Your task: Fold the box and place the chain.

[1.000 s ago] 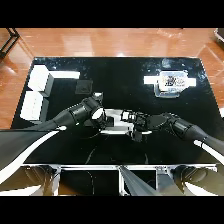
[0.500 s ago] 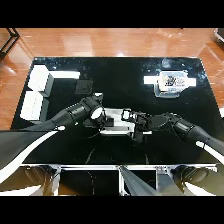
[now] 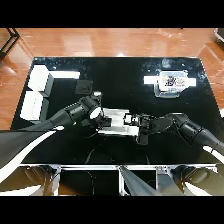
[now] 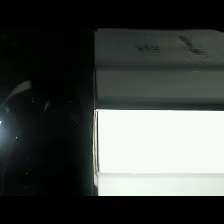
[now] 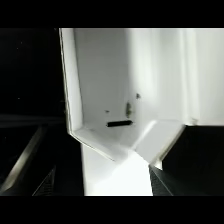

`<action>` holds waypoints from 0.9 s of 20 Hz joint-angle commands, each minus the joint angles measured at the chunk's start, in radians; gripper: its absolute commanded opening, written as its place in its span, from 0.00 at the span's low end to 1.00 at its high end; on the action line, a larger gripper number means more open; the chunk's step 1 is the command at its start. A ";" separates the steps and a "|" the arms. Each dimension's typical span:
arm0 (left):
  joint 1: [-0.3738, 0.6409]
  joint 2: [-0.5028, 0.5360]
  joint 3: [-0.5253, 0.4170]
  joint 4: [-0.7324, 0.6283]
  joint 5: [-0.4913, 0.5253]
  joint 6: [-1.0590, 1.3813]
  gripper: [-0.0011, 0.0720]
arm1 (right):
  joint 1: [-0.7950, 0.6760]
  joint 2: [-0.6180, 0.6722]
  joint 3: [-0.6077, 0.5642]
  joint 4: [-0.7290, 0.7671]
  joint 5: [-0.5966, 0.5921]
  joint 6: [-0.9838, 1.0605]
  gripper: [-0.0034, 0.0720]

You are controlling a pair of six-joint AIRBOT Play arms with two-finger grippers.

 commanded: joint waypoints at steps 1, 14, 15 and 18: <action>0.000 -0.001 -0.021 0.013 0.005 -0.004 0.04 | 0.001 0.000 0.001 0.008 0.041 -0.002 0.97; 0.000 -0.001 -0.025 -0.010 0.039 -0.005 0.04 | 0.045 -0.020 0.001 0.056 0.116 -0.065 0.53; 0.000 -0.001 -0.025 -0.010 0.039 -0.005 0.04 | 0.045 -0.020 0.001 0.063 0.116 -0.066 0.44; 0.000 -0.001 -0.025 -0.010 0.039 -0.004 0.04 | 0.045 -0.020 0.001 0.105 0.116 -0.066 0.43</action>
